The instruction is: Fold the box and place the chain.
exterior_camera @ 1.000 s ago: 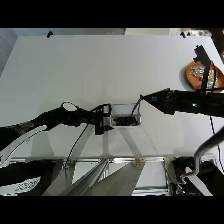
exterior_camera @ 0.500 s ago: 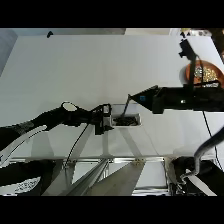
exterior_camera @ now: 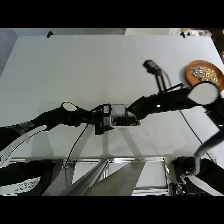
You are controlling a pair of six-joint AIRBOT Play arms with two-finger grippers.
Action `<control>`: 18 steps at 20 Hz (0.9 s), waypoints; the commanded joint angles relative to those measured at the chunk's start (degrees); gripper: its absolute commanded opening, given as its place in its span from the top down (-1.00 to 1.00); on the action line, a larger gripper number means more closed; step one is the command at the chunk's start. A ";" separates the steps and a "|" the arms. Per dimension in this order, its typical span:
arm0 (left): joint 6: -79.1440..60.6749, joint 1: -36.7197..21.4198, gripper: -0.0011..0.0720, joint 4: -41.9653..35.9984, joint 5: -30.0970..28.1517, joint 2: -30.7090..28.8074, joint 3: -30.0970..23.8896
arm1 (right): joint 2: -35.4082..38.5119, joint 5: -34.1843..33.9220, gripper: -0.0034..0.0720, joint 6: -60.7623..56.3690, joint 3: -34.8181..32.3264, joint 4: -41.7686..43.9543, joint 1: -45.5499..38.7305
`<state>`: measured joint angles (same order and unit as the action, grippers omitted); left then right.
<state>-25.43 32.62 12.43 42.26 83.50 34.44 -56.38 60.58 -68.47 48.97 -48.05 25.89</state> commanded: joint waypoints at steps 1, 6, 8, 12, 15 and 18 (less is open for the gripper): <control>-0.02 -0.02 0.60 0.02 -0.02 -0.02 0.02 | -6.36 -1.31 0.86 -0.66 -0.04 -3.43 5.49; -0.02 -0.02 0.60 0.02 -0.02 -0.02 0.02 | -10.82 -4.52 0.86 -0.79 0.00 -8.02 8.79; -0.02 -0.02 0.60 0.02 -0.02 -0.02 0.04 | -10.75 -4.37 0.85 -3.23 0.17 -10.43 8.79; -0.02 -0.02 0.60 0.02 -0.02 -0.02 0.02 | -10.78 1.73 0.59 -4.15 7.96 -16.48 8.44; -0.02 -0.02 0.60 0.02 -0.02 -0.02 0.02 | -10.78 4.52 0.59 -3.28 16.28 -19.69 6.23; -0.02 -0.02 0.60 0.02 -0.02 -0.02 0.02 | -11.65 2.58 0.60 0.94 22.34 -22.58 3.43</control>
